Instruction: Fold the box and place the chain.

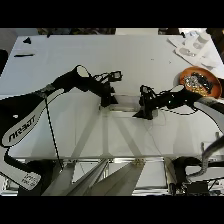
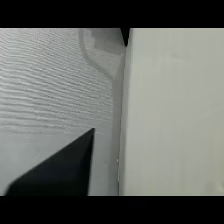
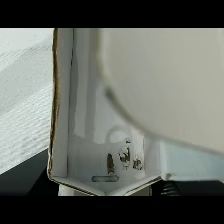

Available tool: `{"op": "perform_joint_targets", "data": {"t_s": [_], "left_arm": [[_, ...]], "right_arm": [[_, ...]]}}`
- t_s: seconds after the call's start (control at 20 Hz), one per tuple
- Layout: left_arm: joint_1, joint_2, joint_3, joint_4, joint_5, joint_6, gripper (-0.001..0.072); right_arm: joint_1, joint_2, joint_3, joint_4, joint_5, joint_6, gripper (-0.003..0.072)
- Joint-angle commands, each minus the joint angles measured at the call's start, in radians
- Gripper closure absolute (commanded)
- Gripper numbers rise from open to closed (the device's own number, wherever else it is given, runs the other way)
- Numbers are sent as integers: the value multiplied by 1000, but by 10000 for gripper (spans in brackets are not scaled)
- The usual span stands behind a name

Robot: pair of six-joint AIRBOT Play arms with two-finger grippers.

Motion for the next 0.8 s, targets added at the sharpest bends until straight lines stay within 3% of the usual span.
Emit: {"op": "perform_joint_targets", "data": {"t_s": [0.0,0.15,0.4,0.45,0.65,0.75], "left_arm": [[31,35,0,9,-7,-1,226],[80,98,0,75,-15,-17,219],[127,243,0,367,-66,-187,222],[126,265,0,414,-108,-240,260],[89,286,0,428,-350,-326,698],[53,286,-1,428,-422,-328,700]], "right_arm": [[1,0,0,1,0,2,365],[1,0,0,1,0,2,365],[1,0,0,1,0,2,365],[1,0,0,1,0,2,365],[1,0,0,1,0,2,365],[1,0,0,1,0,2,365]]}}
